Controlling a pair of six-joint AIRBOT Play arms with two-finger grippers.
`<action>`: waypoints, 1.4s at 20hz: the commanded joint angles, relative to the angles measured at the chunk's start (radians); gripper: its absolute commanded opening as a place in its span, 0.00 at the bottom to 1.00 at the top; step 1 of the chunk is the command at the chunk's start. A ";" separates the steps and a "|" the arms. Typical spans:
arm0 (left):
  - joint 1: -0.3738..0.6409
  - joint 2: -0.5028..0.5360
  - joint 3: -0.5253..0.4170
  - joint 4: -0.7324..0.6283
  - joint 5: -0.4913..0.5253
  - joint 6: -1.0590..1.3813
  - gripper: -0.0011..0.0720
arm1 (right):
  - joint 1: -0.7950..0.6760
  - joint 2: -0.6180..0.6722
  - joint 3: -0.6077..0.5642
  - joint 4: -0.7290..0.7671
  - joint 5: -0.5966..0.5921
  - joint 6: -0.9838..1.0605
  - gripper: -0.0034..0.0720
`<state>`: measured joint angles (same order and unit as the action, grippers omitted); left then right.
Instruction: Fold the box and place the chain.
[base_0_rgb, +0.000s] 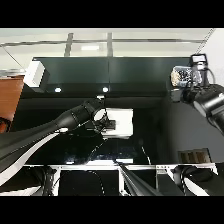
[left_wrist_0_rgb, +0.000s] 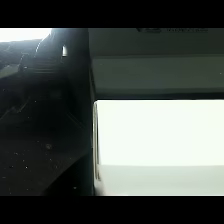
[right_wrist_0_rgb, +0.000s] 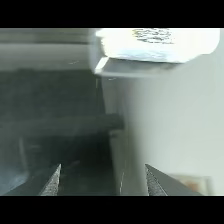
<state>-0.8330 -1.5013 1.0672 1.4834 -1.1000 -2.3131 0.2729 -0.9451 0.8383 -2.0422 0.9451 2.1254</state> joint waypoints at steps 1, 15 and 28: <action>0.001 0.000 0.000 0.001 -0.002 0.001 0.06 | -0.249 -0.122 -0.027 0.204 -0.289 -0.061 0.92; 0.003 0.000 0.000 0.000 0.000 0.001 0.06 | -0.537 -0.972 1.003 0.568 0.140 -0.264 0.76; 0.003 0.000 0.000 -0.001 0.000 0.001 0.06 | -0.541 -1.071 1.029 0.595 0.170 -0.314 0.47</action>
<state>-0.8310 -1.5013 1.0672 1.4826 -1.1007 -2.3119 -0.2661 -2.0083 1.8656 -1.4578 1.0809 1.8378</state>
